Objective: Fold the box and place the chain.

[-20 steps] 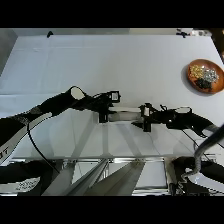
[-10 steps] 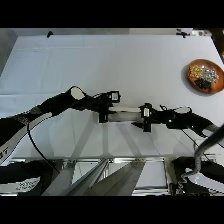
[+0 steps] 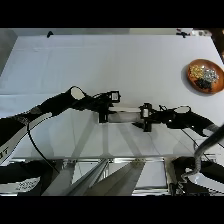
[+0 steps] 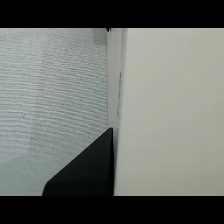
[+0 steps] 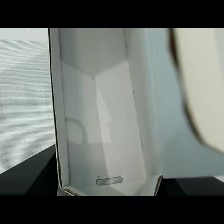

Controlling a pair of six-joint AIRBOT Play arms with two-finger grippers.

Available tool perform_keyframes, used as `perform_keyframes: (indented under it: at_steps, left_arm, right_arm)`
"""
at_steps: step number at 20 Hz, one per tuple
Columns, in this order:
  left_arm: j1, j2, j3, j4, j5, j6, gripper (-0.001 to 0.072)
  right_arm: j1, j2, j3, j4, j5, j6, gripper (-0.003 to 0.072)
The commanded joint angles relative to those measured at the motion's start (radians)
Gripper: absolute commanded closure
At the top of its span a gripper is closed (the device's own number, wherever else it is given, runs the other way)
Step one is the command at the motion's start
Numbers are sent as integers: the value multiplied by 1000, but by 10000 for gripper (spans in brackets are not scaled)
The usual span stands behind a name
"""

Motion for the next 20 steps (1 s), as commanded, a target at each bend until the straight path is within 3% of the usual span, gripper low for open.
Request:
perform_keyframes:
  at_steps: [1, 14, 16, 20]
  left_arm:
    - [0, 1, 0, 0, 1, 0, 695]
    - [0, 1, 0, 0, 0, 0, 695]
    - [0, 1, 0, 0, 0, 0, 695]
    - [0, 1, 0, 0, 0, 0, 695]
  right_arm:
    - [0, 0, -1, -9, -1, 6, 394]
    - [-19, 0, -1, 6, 0, 6, 399]
    - [-18, 0, -1, 6, 0, 6, 449]
    - [-18, 0, -1, 4, -8, 6, 449]
